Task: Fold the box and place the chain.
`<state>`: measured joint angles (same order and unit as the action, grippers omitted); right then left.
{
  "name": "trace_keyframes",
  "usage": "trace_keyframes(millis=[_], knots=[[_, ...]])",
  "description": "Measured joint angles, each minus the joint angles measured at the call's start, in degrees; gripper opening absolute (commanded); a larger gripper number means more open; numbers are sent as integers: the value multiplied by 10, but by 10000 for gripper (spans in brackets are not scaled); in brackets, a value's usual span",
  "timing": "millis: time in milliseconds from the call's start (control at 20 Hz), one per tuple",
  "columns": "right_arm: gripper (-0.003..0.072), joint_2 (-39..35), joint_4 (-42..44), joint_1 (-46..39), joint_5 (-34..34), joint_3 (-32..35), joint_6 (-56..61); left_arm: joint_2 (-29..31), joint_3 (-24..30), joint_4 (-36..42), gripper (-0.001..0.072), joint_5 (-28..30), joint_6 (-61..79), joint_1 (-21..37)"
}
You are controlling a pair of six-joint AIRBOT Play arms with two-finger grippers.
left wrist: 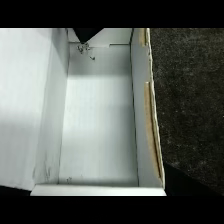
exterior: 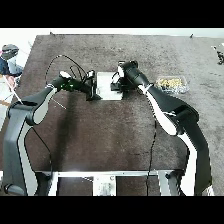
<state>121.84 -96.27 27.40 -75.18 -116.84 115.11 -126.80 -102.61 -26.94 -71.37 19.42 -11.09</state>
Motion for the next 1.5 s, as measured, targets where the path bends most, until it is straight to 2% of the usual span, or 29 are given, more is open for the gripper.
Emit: trace_keyframes(millis=[1200,1500], knots=[[243,-66,31,-17,-20,3,-54,0,0,0,240,0,-2,0],[243,-54,59,-17,2,19,-59,0,0,0,240,0,-2,0]])
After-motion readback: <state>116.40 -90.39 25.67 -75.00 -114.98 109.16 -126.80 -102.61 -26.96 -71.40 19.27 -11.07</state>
